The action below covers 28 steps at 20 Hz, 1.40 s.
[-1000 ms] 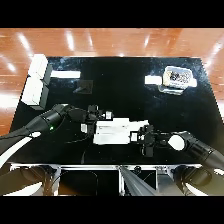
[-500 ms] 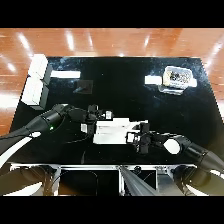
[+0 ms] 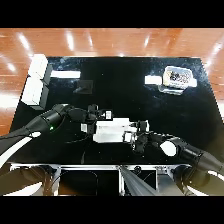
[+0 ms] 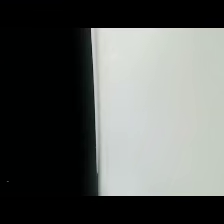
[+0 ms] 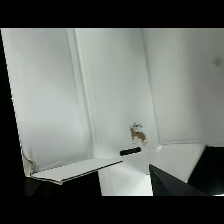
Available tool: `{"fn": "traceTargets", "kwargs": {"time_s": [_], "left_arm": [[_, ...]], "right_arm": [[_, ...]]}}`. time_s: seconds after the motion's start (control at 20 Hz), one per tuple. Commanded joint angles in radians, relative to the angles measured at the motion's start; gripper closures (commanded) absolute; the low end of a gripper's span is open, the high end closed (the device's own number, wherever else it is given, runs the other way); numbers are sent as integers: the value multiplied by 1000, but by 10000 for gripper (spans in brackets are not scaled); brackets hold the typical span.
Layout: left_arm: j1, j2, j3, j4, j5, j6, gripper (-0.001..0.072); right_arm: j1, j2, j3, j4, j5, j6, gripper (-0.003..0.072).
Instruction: Fold the box and place the chain.
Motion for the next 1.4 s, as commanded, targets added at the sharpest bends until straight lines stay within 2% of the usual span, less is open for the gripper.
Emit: {"fn": "traceTargets", "kwargs": {"time_s": [0.0, 0.3, 0.6, 0.95, 1.1, 1.35], "left_arm": [[1, 1, 0, -11, 26, 0, 688], [1, 1, 1, -11, 39, -11, 688], [1, 1, 1, -11, 47, -15, 688], [1, 1, 1, -11, 50, -14, 689], [1, 1, 1, -11, 50, -14, 689], [1, 1, 1, -10, 50, -14, 689]], "right_arm": [[4, 34, 7, 70, -1, 11, -27], [3, 65, 6, 119, 48, 20, -27], [1, 65, 4, 127, -122, 34, -27], [2, 64, 5, 127, -119, 33, -28], [-9, 64, 8, 127, -98, 34, -28], [-104, 57, 67, 140, 40, 32, -27]]}}
